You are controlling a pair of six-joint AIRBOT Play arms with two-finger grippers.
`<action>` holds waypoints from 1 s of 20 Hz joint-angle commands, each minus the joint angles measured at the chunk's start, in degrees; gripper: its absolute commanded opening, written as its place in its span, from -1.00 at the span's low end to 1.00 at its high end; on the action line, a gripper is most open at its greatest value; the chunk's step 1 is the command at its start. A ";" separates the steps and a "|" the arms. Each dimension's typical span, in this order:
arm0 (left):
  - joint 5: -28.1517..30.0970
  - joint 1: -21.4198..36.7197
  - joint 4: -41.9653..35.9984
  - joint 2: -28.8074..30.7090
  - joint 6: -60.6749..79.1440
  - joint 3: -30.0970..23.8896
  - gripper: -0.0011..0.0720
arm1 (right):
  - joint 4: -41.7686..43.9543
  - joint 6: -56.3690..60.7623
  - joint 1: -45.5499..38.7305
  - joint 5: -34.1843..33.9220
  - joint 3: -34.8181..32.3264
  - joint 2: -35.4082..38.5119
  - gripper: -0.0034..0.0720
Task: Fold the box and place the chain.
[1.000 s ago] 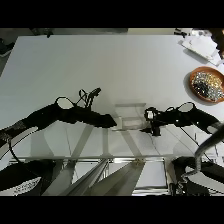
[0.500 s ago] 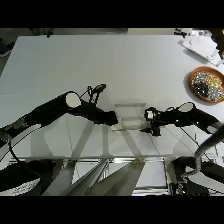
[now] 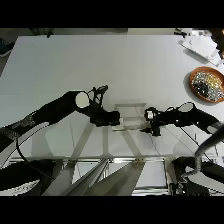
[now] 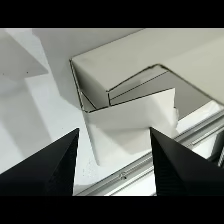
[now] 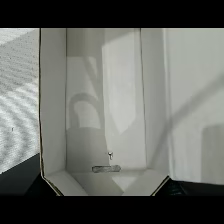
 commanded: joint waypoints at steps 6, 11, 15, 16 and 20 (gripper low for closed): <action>-0.37 -3.98 4.48 -1.22 -10.84 1.90 0.22 | 0.02 0.02 0.07 0.02 -0.02 0.04 0.18; 0.96 -4.37 8.22 -1.25 -16.22 2.36 0.19 | 0.02 0.02 0.07 0.02 -0.02 0.04 0.18; 3.26 -6.16 12.02 -1.25 -18.12 4.13 0.16 | 0.02 0.00 0.07 0.02 -0.02 0.04 0.18; 3.37 -6.86 13.68 -1.31 -19.67 4.20 0.16 | 0.02 0.02 0.07 0.02 -0.02 0.04 0.18; 1.33 -7.48 15.76 -2.29 -21.92 4.20 0.04 | 0.02 0.02 0.07 0.02 -0.02 0.04 0.18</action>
